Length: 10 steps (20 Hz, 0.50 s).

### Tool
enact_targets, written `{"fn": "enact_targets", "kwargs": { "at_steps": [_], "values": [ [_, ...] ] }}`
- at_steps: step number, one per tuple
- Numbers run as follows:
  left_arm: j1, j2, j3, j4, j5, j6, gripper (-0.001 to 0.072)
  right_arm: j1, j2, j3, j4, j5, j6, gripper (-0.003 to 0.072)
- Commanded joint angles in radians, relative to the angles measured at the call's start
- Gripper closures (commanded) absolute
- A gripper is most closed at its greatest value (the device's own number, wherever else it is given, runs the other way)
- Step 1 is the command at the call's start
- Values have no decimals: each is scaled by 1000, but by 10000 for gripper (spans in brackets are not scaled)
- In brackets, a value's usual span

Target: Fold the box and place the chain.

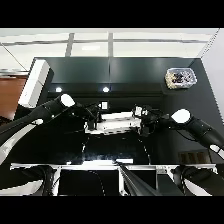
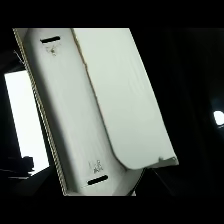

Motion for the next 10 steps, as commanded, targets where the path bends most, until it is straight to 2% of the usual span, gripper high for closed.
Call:
{"fn": "enact_targets", "kwargs": {
  "at_steps": [1,4,6,10],
  "values": [
    [-1,0,0,0,-3,0,681,-3,-36,1,56,77,-84,-33],
    [-1,3,0,0,-31,0,682,-3,-43,1,56,78,-117,-33],
    [-1,3,0,0,-55,0,681,-3,-43,-2,56,123,-117,-32],
    [-1,3,0,-8,-54,0,681,-3,-43,-34,50,121,-116,-32]
  ]
}}
